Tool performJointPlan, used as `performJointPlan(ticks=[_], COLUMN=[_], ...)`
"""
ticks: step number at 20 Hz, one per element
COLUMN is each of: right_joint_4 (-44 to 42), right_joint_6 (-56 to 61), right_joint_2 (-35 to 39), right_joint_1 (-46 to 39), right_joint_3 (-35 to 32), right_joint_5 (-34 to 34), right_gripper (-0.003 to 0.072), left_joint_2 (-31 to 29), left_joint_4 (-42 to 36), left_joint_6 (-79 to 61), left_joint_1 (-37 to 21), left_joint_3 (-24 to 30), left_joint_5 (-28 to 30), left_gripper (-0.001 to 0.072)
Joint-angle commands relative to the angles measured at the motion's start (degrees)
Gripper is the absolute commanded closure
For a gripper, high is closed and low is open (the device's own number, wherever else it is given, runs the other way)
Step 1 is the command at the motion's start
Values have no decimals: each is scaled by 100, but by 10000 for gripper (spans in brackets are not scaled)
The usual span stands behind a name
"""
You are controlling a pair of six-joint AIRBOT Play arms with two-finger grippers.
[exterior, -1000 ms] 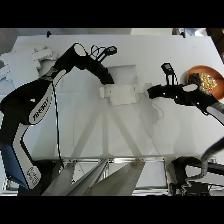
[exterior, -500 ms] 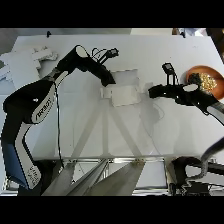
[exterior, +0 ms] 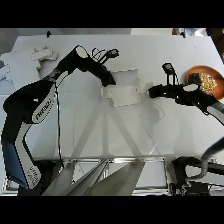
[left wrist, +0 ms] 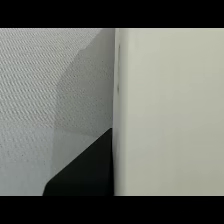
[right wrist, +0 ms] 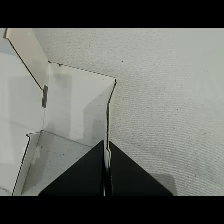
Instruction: Fold the box and place the chain.
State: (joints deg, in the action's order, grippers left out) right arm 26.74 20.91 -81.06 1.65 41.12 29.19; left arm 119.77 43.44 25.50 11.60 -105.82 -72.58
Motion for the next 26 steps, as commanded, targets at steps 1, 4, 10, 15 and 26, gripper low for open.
performJointPlan(ticks=[1, 4, 10, 15, 26], right_joint_4=[-4, -4, -4, -4, 350], right_joint_6=[0, 0, 0, 2, 2], right_joint_2=[-2, -2, -2, 0, 555], right_joint_1=[7, 7, 7, 4, 0], right_joint_3=[0, 0, 0, 0, 4], right_joint_5=[9, 9, -155, -166, -549], right_gripper=[679, 679, 677, 118, 118], left_joint_2=[4, 4, 4, 2, -490], left_joint_4=[-9, -11, -13, -13, -247], left_joint_6=[-2, -2, 0, -2, -608], left_joint_1=[4, 4, 7, 4, -168], left_joint_3=[0, 0, 0, 0, 0], left_joint_5=[7, 7, 11, 7, -1547], left_gripper=[697, 697, 697, 697, 705])
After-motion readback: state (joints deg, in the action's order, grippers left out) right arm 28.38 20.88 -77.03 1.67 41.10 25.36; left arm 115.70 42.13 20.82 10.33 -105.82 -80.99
